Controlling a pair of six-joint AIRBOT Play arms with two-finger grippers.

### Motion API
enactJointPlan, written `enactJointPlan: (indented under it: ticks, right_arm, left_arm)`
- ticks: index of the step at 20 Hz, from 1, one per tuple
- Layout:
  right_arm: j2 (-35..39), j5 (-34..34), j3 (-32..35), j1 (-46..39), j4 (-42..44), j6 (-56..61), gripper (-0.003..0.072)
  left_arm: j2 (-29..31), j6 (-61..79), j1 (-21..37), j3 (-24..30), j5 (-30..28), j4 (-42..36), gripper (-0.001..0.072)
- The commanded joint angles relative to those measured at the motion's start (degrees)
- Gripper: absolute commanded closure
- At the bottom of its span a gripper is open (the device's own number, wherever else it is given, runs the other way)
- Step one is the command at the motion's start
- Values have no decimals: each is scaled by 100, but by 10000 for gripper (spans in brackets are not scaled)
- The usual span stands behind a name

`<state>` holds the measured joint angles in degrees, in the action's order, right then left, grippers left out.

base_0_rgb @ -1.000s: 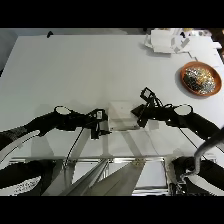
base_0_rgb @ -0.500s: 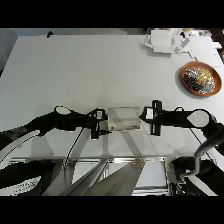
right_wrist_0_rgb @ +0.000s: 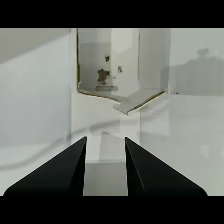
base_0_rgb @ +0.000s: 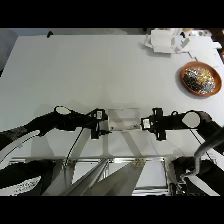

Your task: Fold the box and place the chain.

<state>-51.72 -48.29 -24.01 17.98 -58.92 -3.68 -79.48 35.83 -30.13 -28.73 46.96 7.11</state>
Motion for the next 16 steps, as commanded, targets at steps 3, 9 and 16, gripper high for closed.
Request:
enactJointPlan:
  ticks: [3,9,16]
  right_arm:
    - [-654,446,13,4,826,-734,471]
    - [-938,485,15,4,1532,-1191,539]
    - [-1128,435,22,7,2472,-1639,539]
  left_arm:
    - [2,0,2,-4,0,2,601]
    - [2,0,2,-4,0,2,601]
    - [2,0,2,-4,0,2,601]
